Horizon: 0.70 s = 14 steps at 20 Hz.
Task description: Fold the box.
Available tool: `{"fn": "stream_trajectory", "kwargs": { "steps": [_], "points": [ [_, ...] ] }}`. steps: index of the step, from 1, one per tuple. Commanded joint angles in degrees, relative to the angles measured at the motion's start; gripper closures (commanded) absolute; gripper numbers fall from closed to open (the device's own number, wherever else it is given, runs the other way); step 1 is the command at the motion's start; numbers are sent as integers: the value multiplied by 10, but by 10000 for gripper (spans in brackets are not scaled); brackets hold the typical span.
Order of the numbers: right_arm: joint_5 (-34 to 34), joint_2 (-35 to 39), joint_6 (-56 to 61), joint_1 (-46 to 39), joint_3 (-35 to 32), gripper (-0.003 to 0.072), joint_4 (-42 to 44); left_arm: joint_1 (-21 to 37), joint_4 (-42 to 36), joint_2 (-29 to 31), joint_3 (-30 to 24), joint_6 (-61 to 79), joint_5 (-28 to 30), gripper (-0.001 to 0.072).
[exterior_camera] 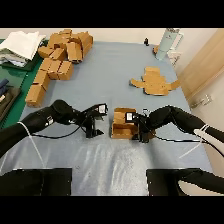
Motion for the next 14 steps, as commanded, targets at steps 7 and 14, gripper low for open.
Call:
{"fn": "stream_trajectory", "kwargs": {
  "steps": [7,14],
  "points": [
    [0,0,0,0,0,183,0,-42,-167,-68,-6,170,50,18],
    [0,0,0,0,0,183,0,-49,-70,-73,5,67,37,18]
  ]
}}
